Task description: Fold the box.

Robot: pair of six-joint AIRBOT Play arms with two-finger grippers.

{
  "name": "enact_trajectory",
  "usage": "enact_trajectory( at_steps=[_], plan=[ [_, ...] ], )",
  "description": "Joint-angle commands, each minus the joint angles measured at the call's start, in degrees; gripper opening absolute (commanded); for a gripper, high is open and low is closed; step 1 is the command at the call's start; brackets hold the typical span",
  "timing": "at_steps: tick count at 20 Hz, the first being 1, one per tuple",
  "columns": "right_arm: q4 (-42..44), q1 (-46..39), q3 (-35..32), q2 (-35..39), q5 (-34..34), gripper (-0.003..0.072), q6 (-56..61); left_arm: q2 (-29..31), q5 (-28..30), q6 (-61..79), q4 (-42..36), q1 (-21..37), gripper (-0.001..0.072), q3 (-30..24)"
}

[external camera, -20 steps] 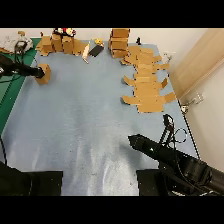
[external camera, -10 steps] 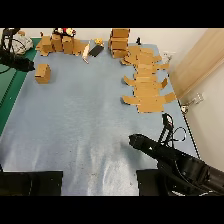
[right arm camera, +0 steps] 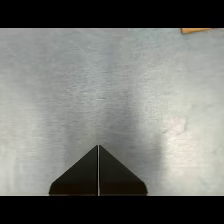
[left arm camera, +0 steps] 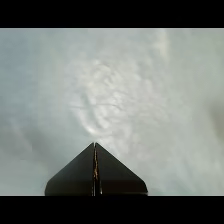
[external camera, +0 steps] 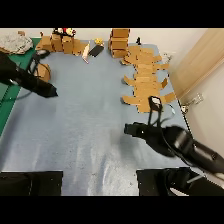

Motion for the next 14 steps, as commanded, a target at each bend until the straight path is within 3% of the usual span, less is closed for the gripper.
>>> enact_trajectory(
  at_steps=[1, 4, 7, 14],
  plan=[
    [11.4, -7.5, 8.2, -12.2, -3.5, 0.0007, -20.5, 6.8, 3.1, -4.9, 0.0, -7.8, 0.0006, -11.3],
    [13.2, -8.5, 12.0, -19.2, -3.6, 0.0007, -25.1, 7.9, 4.3, -8.6, 0.0, -13.7, 0.0007, -14.8],
    [14.3, -8.5, 12.7, -21.5, -3.4, 0.0007, -25.4, 8.0, 6.5, -10.2, 0.1, -18.1, 0.0008, -17.0],
    [14.2, -8.5, 12.7, -21.5, -4.2, 0.0007, -25.4, 8.0, 7.3, -11.6, 0.0, -19.0, 0.0011, -17.5]
  ],
)
